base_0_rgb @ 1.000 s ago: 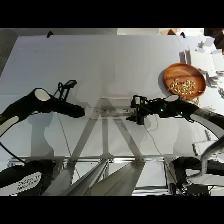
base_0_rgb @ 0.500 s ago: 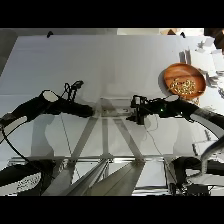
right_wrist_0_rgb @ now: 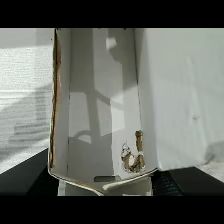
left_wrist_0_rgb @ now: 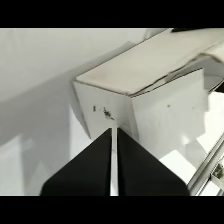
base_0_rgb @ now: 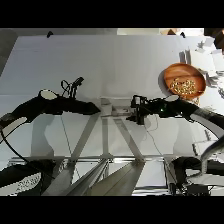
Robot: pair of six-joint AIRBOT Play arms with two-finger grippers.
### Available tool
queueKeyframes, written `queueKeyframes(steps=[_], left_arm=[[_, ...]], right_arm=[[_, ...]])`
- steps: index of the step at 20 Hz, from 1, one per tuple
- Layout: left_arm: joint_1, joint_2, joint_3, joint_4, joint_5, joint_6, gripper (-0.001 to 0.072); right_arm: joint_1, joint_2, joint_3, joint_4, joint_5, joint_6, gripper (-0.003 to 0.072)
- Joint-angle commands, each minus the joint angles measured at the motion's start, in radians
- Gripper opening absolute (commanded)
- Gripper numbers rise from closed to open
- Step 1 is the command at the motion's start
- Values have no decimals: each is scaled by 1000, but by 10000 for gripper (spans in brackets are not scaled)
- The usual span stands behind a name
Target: Fold the box and place the chain.
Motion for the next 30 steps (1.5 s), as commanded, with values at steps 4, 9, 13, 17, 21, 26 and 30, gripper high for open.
queueKeyframes(steps=[4,9,13,17,21,26,30], left_arm=[[-4,42,0,-11,60,6,237],[-6,42,0,9,59,5,224],[-6,43,0,48,33,-2,213],[-6,43,0,47,36,1,214],[-5,43,0,47,2,13,213],[-5,52,0,48,-16,31,212],[-4,85,0,58,26,32,216]], right_arm=[[1,0,0,0,0,0,513],[1,0,0,0,0,0,513],[1,0,0,0,0,0,513],[1,0,0,0,0,0,513],[1,0,0,0,0,0,513],[1,0,0,0,0,0,513],[1,0,0,0,0,0,513]])
